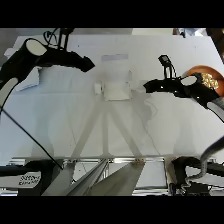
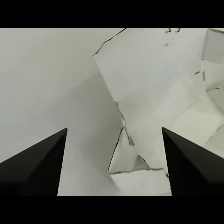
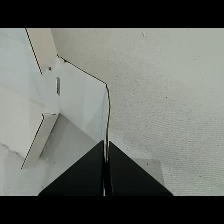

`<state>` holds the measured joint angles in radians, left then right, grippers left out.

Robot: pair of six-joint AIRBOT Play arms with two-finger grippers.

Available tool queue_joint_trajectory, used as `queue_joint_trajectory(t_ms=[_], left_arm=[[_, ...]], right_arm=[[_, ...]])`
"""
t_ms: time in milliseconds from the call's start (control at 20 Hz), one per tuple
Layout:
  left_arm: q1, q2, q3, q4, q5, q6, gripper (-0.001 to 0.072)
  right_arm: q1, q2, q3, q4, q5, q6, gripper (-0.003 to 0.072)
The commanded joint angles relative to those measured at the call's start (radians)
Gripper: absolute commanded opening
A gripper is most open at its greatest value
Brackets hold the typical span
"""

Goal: Fold the box and place the chain.

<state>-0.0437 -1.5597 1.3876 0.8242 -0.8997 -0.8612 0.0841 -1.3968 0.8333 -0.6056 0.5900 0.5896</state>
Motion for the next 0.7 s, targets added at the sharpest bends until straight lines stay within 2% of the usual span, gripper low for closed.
queue_joint_trajectory(t_ms=[0,100,200,350,650], left_arm=[[0.002,-0.130,0.102,-0.145,-0.126,0.123,0.0668],[0.001,-0.204,0.167,-0.148,-0.233,0.178,0.0668],[0.001,-0.269,0.227,-0.161,-0.276,0.184,0.0668],[0.001,-0.329,0.280,-0.161,-0.254,0.185,0.0668],[0.000,-0.370,0.285,-0.162,-0.187,0.209,0.0668]], right_arm=[[0.001,-0.001,0.000,0.000,0.000,0.000,0.0009],[0.001,-0.001,0.000,0.000,0.000,0.000,0.0009],[0.001,-0.001,0.000,0.000,0.000,0.000,0.0009],[0.001,-0.001,0.000,0.000,0.000,0.000,0.0009],[0.001,-0.001,0.000,0.000,0.000,0.000,0.0009]])
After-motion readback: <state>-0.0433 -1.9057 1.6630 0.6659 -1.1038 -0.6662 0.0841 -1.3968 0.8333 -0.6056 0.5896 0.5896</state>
